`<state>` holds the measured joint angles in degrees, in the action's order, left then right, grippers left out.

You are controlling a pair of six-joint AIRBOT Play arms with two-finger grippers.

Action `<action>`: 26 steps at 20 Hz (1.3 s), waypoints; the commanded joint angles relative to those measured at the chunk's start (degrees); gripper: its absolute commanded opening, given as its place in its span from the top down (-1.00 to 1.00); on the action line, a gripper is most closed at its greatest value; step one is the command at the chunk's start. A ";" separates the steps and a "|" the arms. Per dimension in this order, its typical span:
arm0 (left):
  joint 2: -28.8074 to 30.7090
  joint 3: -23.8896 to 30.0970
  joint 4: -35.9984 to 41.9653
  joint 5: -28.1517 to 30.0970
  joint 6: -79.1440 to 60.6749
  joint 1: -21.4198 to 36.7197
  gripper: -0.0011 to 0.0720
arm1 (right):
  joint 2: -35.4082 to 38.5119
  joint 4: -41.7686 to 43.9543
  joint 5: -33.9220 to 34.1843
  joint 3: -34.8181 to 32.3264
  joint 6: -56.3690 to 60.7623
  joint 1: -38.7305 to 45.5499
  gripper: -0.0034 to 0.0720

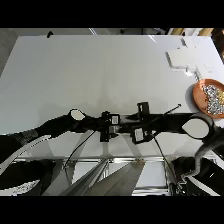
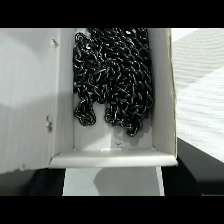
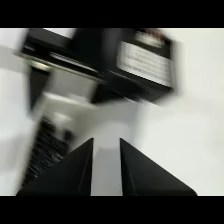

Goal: Fold the box and place the chain.

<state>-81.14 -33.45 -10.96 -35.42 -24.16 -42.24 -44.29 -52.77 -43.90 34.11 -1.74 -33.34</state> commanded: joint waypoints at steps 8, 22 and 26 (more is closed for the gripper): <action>-0.02 0.00 0.00 0.02 0.00 0.00 0.03 | -8.72 -13.25 -7.58 3.21 -2.01 28.26 0.38; -0.02 0.00 0.00 0.02 -0.02 0.00 0.03 | -18.75 -18.80 -8.63 -2.36 -10.86 28.22 0.38; -0.02 0.00 0.00 0.02 -0.02 0.00 0.03 | -20.74 -16.96 -7.91 -2.38 -10.86 28.15 0.39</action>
<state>-81.14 -33.45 -10.96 -35.42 -24.16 -42.24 -63.81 -70.96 -52.14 31.79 -12.14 -5.17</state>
